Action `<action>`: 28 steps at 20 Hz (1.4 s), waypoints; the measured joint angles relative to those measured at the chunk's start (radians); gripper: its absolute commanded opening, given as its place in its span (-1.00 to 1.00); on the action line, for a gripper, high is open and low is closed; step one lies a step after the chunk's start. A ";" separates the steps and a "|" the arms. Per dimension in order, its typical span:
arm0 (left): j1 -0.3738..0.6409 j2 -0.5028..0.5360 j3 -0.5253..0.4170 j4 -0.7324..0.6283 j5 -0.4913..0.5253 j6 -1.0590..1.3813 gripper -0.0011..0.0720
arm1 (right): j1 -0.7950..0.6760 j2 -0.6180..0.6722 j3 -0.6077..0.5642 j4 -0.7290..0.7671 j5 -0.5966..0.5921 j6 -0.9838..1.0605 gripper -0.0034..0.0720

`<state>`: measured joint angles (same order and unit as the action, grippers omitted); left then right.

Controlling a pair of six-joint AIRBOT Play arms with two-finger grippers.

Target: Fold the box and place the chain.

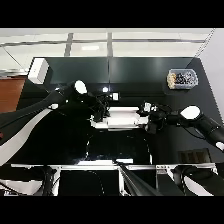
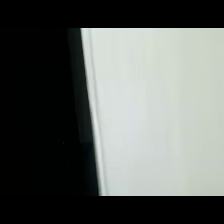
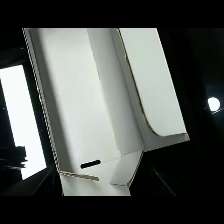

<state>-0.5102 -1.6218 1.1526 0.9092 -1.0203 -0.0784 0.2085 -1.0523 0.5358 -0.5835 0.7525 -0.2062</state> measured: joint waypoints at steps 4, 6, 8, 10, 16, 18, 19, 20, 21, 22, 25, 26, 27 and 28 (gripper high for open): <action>-0.004 0.001 0.000 0.004 0.014 0.000 -0.90 | 0.000 -0.007 0.000 0.040 -0.026 -0.077 0.99; -0.004 0.001 0.000 0.005 0.019 0.000 -0.90 | 0.000 -0.018 0.000 0.056 -0.030 -0.101 0.99; -0.004 0.001 0.000 0.006 0.026 0.000 -0.90 | 0.000 -0.029 0.000 0.075 -0.029 -0.122 0.99; -0.005 0.001 0.000 0.006 0.035 0.000 -0.90 | 0.000 -0.037 0.000 0.088 -0.029 -0.135 0.99; -0.005 0.001 0.000 0.002 0.051 -0.001 -0.90 | 0.000 -0.047 0.000 0.119 -0.055 -0.153 0.99; -0.004 0.001 0.000 0.001 0.053 -0.004 -0.90 | 0.000 -0.049 0.000 0.132 -0.052 -0.153 0.99; -0.004 0.001 0.000 0.000 0.053 -0.004 -0.90 | 0.000 -0.051 0.000 0.135 -0.048 -0.153 0.99; -0.004 0.001 0.000 0.000 0.053 -0.004 -0.90 | 0.000 -0.053 0.000 0.139 -0.045 -0.153 0.99; -0.004 0.001 0.000 0.000 0.053 -0.004 -0.90 | 0.000 -0.055 0.000 0.145 -0.042 -0.153 0.99; -0.004 0.002 0.000 -0.001 0.053 -0.004 -0.90 | 0.000 -0.058 0.003 0.149 -0.039 -0.153 0.99; -0.007 0.007 0.000 0.000 0.054 -0.004 -0.91 | 0.000 -0.069 0.014 0.159 -0.022 -0.154 0.99; -0.009 0.012 0.000 0.000 0.060 -0.004 -0.91 | 0.000 -0.072 0.016 0.159 -0.013 -0.154 0.99; -0.010 0.019 0.000 0.001 0.061 -0.004 -0.91 | 0.000 -0.073 0.018 0.158 -0.005 -0.154 0.99; -0.012 0.025 0.000 0.005 0.061 -0.004 -0.90 | 0.000 -0.074 0.018 0.152 0.002 -0.153 0.99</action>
<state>-0.5220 -1.5970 1.1522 0.9142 -0.9596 -0.0822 0.2081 -1.1267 0.5541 -0.4316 0.7540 -0.3592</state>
